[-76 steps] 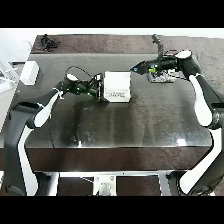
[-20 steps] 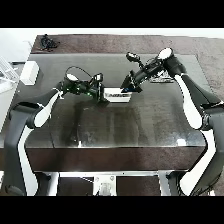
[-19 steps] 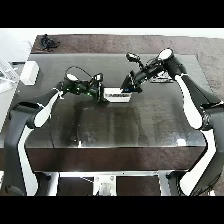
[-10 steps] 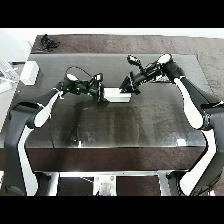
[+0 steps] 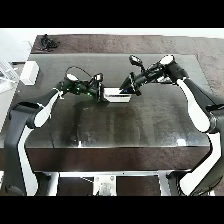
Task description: Fold the box and place the chain.
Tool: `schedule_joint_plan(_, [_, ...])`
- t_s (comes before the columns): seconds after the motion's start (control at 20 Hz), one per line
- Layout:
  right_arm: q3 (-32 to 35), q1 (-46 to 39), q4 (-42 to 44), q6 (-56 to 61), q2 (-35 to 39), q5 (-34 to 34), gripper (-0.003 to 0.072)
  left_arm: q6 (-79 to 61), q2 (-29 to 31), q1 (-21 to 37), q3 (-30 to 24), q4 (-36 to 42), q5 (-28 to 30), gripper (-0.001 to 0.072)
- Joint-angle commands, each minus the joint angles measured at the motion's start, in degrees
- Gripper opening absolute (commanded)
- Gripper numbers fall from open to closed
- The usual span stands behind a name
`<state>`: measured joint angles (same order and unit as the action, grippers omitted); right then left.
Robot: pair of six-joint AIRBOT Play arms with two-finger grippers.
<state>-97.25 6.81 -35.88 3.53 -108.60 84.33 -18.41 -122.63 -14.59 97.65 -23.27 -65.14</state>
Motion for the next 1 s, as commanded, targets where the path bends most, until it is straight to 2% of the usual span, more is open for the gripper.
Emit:
schedule_joint_plan(0.0, [5.57, -0.46, 1.60, -4.66, 3.54, -6.47, 0.0273, -0.02, 0.04, 0.00, 0.00, -0.02, 0.00, 0.0329])
schedule_joint_plan(0.1, [6.36, -0.39, 2.40, -5.33, 3.28, -8.28, 0.0305, -0.02, 0.04, 0.00, 0.00, -0.02, 0.02, 0.0329])
schedule_joint_plan(0.6, [7.76, -0.37, 2.56, -5.51, 2.45, -8.48, 0.0299, -0.02, 0.04, 0.00, 0.00, -0.02, 0.02, 0.0328])
schedule_joint_plan(0.7, [7.76, -0.33, 2.45, -5.55, 2.45, -8.31, 0.0258, -0.02, 0.04, 0.00, 0.00, -0.02, 0.02, 0.0328])
schedule_joint_plan(0.95, [7.76, -0.07, 2.45, -7.26, 2.45, -9.03, 0.0281, -0.02, 0.04, 0.00, 0.00, -0.02, 0.02, 0.0328])
